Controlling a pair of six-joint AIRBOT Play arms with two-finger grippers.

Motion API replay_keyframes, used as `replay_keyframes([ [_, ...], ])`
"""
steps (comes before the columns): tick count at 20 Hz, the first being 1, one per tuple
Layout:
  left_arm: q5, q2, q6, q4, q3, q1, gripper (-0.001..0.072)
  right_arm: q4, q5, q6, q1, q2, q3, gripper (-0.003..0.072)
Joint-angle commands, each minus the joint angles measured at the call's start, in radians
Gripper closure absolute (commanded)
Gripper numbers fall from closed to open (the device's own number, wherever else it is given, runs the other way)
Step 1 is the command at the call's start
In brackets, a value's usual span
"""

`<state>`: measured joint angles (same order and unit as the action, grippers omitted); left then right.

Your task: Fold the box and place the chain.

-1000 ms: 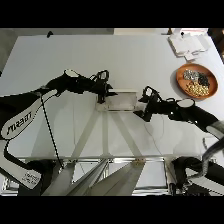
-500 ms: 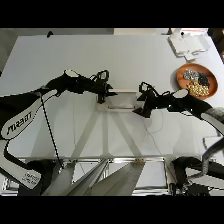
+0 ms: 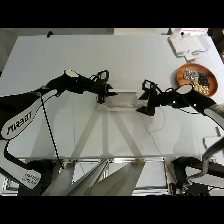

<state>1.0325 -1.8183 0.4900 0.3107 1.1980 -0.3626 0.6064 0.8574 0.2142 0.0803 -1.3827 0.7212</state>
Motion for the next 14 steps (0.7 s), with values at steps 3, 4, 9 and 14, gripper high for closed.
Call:
replay_keyframes([
  [3, 0.000, 0.000, 0.000, 0.000, 0.000, -0.001, 0.0693, -0.076, 0.063, 0.124, 0.028, -0.027, 0.015, 0.0020],
  [4, 0.000, 0.000, 0.000, 0.000, 0.000, -0.001, 0.0693, -0.096, 0.075, 0.140, 0.028, -0.043, 0.015, 0.0020],
  [9, 0.001, 0.000, 0.000, 0.000, 0.000, -0.001, 0.0693, 0.043, 0.074, 0.121, 0.038, -0.072, 0.016, 0.0020],
  [14, 0.003, 0.000, 0.000, 0.000, 0.000, 0.000, 0.0693, 0.074, 0.094, 0.128, 0.039, -0.033, 0.014, 0.0020],
])
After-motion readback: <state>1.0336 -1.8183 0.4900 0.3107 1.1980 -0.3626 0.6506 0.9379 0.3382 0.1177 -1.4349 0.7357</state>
